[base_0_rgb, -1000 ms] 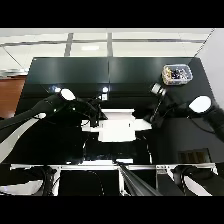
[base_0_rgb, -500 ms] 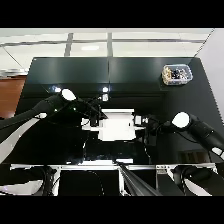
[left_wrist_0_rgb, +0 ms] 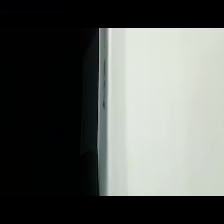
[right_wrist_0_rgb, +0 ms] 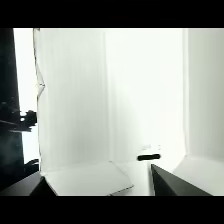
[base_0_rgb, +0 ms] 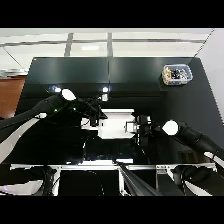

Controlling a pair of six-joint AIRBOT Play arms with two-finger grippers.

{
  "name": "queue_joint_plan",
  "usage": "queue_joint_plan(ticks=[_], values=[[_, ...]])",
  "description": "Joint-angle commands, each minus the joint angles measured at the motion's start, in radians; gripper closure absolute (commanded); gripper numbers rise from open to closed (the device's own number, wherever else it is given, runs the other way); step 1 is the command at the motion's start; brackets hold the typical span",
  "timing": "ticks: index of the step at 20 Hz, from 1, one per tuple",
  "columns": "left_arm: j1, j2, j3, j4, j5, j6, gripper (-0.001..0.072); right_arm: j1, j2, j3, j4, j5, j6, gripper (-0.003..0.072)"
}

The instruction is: Fold the box and place the chain.

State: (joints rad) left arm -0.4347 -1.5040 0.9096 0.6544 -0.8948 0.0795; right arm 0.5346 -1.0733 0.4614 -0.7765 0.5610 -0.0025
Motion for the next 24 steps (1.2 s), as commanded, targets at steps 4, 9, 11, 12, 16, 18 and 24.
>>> queue_joint_plan(ticks=[4,9,11,12,16,18,24], values=[[-0.001,-0.001,0.0,-0.001,-0.003,-0.001,0.0684,-0.055,0.045,0.071,0.01,0.05,-0.005,-0.0018],[-0.001,-0.001,0.0,-0.001,-0.003,-0.001,0.0684,-0.133,0.041,0.085,0.109,0.037,-0.028,-0.0018],[-0.001,-0.001,0.0,-0.001,-0.003,-0.001,0.0684,-0.146,0.04,0.085,0.19,0.037,-0.092,-0.0018],[-0.001,-0.001,0.0,-0.001,-0.003,-0.001,0.0683,-0.154,0.037,0.085,0.212,0.037,-0.113,-0.0018],[-0.001,-0.001,0.0,-0.001,-0.003,-0.001,0.0683,-0.211,-0.017,0.085,0.27,0.085,-0.166,-0.0018],[-0.001,-0.001,0.0,-0.001,-0.003,0.0,0.0684,-0.227,-0.044,0.085,0.371,0.138,-0.266,-0.0018],[-0.001,-0.001,0.0,-0.001,-0.003,-0.001,0.0683,-0.229,-0.13,0.105,0.443,0.204,-0.366,-0.0018]])
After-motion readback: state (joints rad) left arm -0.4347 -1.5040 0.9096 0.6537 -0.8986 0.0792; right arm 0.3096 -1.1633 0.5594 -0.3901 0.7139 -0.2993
